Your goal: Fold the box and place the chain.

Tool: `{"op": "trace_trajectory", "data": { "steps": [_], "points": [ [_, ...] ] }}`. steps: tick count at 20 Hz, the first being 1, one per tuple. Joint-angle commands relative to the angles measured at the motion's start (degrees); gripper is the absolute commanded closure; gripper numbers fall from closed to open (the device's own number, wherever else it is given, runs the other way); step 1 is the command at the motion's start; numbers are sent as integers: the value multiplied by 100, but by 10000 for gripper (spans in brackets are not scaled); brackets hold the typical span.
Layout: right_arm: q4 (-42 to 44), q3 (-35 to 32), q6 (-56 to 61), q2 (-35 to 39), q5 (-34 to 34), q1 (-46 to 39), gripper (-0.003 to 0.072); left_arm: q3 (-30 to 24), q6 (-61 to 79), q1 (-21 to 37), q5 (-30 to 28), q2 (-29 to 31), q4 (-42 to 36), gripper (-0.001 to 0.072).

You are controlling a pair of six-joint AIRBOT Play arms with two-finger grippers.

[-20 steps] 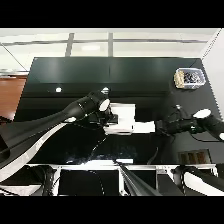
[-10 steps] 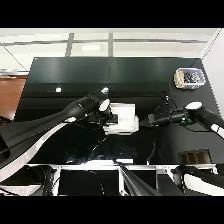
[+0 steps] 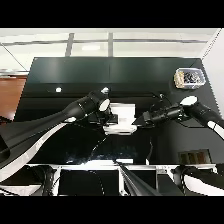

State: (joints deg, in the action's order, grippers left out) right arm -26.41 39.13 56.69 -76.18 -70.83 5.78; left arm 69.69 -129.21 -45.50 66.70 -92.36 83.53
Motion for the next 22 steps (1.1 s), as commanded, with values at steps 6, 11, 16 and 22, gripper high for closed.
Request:
{"op": "trace_trajectory", "data": {
  "steps": [6, 11, 16, 22],
  "points": [
    [-2756, 981, 2959, -2, 581, 1480, 320, 4, 2, 4, -7, 2, 2, 683],
    [-4009, 1360, 4323, -4, 927, 2223, 320, 4, 2, 4, -7, 2, 0, 683],
    [-4651, 1591, 5471, -9, 1145, 2830, 321, 4, 2, 4, -22, 2, 4, 683],
    [-5372, 1591, 6352, -15, 1222, 3060, 324, 4, 2, 4, -20, 2, 4, 683]
  ]
}}
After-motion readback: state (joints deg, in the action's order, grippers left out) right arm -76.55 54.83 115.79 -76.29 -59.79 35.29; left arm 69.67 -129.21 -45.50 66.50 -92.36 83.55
